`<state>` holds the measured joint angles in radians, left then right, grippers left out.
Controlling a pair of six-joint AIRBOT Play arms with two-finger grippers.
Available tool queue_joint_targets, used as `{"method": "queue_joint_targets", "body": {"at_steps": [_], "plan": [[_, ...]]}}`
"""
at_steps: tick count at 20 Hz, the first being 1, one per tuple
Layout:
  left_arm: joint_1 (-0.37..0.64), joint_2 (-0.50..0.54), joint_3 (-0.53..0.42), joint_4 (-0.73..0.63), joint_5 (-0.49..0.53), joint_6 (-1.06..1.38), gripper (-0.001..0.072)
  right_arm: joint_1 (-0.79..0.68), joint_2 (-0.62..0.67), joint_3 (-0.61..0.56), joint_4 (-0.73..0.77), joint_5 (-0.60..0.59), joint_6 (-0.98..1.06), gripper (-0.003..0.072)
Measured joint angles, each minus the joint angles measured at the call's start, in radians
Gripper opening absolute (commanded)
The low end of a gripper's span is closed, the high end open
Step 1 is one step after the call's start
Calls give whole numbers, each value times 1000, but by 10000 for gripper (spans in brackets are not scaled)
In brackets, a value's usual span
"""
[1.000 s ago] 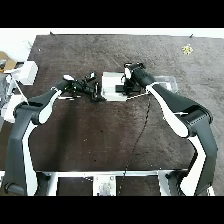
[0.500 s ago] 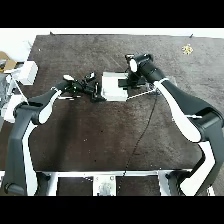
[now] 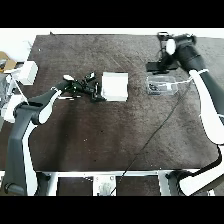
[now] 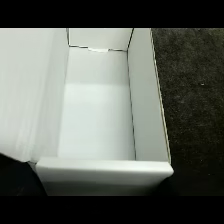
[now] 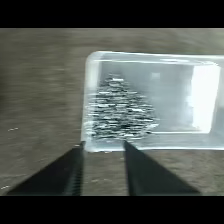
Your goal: Fold the box and place the chain.
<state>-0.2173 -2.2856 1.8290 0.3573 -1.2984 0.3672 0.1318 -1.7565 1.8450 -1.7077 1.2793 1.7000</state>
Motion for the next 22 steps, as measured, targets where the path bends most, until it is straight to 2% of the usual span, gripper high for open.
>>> {"method": "queue_joint_targets", "body": {"at_steps": [6,16,17,18,20,22], "plan": [[0,0,0,0,0,0,352,-105,-104,0,138,1,-60,316],[0,0,0,0,0,0,352,-124,-211,0,256,-11,-109,314],[0,0,0,0,0,0,352,-124,-218,0,265,-13,-109,243],[0,0,0,0,0,0,352,-124,-224,0,274,-13,-111,98],[0,0,0,0,0,0,352,-124,-232,0,286,-16,-111,89],[0,0,0,0,0,0,352,-125,-233,0,286,-16,-111,7]]}}
